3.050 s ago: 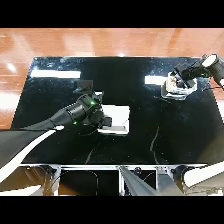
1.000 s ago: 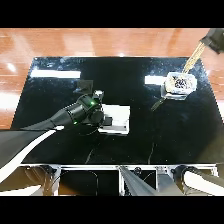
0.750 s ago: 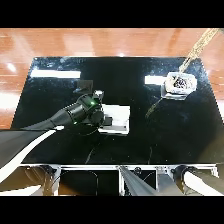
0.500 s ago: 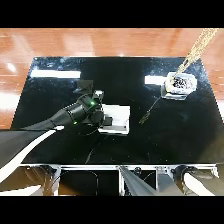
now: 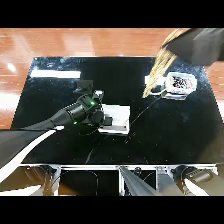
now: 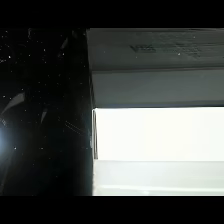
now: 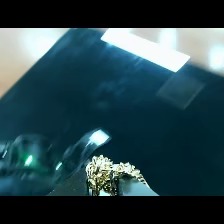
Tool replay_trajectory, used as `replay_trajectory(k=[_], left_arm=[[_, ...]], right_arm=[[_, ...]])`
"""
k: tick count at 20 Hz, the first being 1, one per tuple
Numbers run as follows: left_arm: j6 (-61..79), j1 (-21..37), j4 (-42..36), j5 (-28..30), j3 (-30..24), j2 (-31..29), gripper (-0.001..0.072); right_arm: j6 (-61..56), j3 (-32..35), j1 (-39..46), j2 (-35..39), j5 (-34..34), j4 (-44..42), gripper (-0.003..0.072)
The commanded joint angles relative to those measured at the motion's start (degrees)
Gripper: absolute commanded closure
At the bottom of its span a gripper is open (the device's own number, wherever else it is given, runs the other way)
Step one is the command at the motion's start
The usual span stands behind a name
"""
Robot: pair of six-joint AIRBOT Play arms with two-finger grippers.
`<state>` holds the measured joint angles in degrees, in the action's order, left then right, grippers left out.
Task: Fold the box and place the chain.
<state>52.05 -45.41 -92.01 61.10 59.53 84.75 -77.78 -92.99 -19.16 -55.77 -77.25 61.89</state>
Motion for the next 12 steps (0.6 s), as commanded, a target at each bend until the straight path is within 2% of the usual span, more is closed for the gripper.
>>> replay_trajectory(k=[1, 6, 12], left_arm=[[0.00, 0.00, 0.00, -0.20, 0.00, 0.02, 0.0691], [0.00, 0.00, 0.00, -0.28, 0.00, 0.02, 0.0691], [0.00, 0.00, 0.00, -0.28, 0.00, 0.02, 0.0691]], right_arm=[[0.02, 5.35, -7.06, 0.17, 1.42, 0.04, 0.0661], [0.02, 10.38, -13.00, -2.05, 4.07, -0.76, 0.0662], [-0.22, 16.70, -14.16, -4.55, 6.82, -1.62, 0.0661]])
